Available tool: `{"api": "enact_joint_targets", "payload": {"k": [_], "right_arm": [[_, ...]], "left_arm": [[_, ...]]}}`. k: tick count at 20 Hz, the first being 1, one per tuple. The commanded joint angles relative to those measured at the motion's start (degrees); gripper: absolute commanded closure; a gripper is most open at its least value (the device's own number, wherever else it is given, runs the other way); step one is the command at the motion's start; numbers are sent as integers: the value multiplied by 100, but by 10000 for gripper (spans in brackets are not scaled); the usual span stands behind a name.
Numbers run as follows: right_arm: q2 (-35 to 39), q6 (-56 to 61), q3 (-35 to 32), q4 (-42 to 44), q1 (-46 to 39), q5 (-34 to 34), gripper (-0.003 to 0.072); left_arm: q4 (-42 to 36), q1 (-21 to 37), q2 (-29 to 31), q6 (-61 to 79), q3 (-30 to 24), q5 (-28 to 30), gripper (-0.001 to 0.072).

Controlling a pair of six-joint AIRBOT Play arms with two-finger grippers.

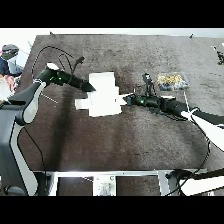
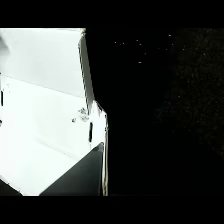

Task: Fold the box and place the chain.

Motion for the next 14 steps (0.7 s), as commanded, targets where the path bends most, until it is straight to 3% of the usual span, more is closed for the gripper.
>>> {"api": "enact_joint_targets", "payload": {"k": [1,3,4,6,7,9,10,14], "right_arm": [[4,0,-2,-11,-11,-81,675],[4,2,-2,-9,-11,-81,675],[4,2,-2,-7,-11,-81,675],[4,2,-2,-4,-13,-81,674],[4,2,-2,-7,-13,-76,673],[9,0,-2,-11,-35,-33,380],[11,0,-2,-50,-79,114,413],[138,79,-2,-26,-658,737,412]], "left_arm": [[195,2,-4,247,2,-133,468],[275,2,-4,396,2,-243,506],[304,0,-4,402,2,-256,584],[413,-31,-4,577,2,-289,629],[479,-66,-4,669,2,-295,698],[492,-133,2,750,2,-216,700],[494,-162,13,809,2,-94,701],[483,-184,31,1585,221,157,700]]}}
